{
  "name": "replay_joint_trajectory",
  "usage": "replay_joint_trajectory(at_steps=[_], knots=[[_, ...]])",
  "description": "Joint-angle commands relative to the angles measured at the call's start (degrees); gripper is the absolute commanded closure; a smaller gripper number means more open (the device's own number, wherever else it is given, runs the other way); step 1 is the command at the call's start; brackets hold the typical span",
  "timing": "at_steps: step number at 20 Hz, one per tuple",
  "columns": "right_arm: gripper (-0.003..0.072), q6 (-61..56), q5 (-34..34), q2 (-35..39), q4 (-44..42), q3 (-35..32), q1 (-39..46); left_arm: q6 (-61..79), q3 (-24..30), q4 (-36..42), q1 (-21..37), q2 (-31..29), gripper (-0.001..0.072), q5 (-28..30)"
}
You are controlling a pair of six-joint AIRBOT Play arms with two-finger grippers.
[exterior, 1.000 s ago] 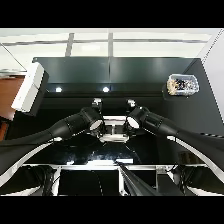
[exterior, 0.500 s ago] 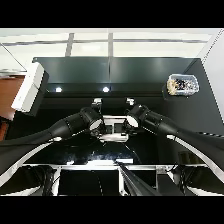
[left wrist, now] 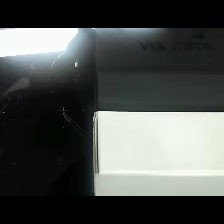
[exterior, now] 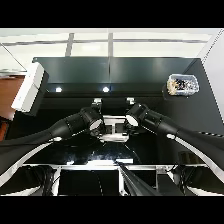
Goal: Fold the box and place the chain.
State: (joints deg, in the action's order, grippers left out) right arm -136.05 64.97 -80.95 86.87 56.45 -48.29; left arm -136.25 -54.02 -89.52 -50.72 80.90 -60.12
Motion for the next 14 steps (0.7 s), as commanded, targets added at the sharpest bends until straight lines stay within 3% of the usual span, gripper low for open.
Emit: replay_joint_trajectory(at_steps=[1, 4, 5, 6, 11, 12, 13, 14], knots=[[0.0445, -0.02, 0.42, -0.31, 0.17, 0.04, -0.02, -0.04, 0.02, 0.00, 0.02, 0.00, 0.0681, 0.07], [0.0448, -0.07, 0.37, -0.46, 0.17, 0.04, -0.04, -0.04, 0.02, 0.00, 0.02, 0.00, 0.0680, 0.07], [0.0577, -0.04, 0.39, -0.46, 0.17, 0.04, -0.04, -0.04, 0.02, 0.00, 0.02, 0.00, 0.0681, 0.09], [0.0627, -0.35, 0.35, -0.46, 0.02, 0.04, -0.04, -0.04, 0.02, -0.02, 0.02, 0.00, 0.0680, 0.09], [0.0655, -1.99, -0.04, -0.46, -0.02, 0.07, -0.04, -0.07, 0.02, 0.02, 0.02, 0.00, 0.0680, 0.07], [0.0593, -1.99, -0.13, -0.46, 0.00, 0.09, -0.02, -0.07, 0.02, 0.02, 0.02, 0.00, 0.0681, 0.07], [0.0305, -1.99, 0.00, -0.46, 0.02, 0.09, -0.02, -0.07, 0.02, 0.02, 0.02, 0.00, 0.0681, 0.07], [0.0244, -1.92, 0.46, -0.39, 0.13, 0.09, -0.02, -0.07, 0.02, 0.00, 0.02, 0.00, 0.0680, 0.07]])
